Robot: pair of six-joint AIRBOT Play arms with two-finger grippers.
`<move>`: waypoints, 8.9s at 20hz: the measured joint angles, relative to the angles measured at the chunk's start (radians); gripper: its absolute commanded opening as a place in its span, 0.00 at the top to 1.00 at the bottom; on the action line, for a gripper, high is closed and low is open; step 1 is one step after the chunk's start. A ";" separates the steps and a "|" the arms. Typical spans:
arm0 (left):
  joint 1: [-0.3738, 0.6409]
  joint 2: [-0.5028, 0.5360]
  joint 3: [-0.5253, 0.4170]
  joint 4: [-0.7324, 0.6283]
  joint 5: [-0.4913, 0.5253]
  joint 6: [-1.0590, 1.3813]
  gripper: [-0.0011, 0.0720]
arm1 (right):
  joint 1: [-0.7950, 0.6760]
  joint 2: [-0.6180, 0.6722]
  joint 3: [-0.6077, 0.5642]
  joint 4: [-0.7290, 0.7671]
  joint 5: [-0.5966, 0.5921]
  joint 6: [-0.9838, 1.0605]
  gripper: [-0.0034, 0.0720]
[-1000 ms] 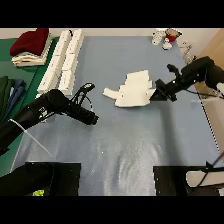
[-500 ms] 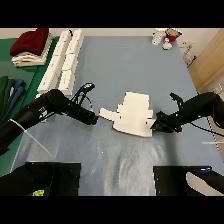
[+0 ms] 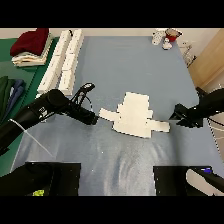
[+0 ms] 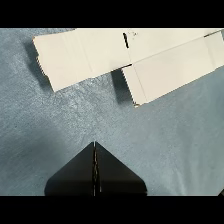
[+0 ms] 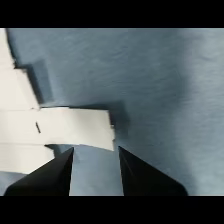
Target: Fold the box.
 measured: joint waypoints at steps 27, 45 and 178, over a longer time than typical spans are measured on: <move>0.000 0.000 0.000 0.000 0.000 0.000 0.97 | -0.014 -0.070 -0.174 0.479 0.076 -0.480 0.65; 0.001 0.000 0.000 -0.090 0.036 0.000 0.97 | 0.166 0.026 -0.213 0.444 0.117 -0.702 0.95; -0.199 -0.032 -0.194 -0.801 0.413 1.710 0.97 | 0.247 0.248 -0.196 0.087 0.435 -0.195 0.42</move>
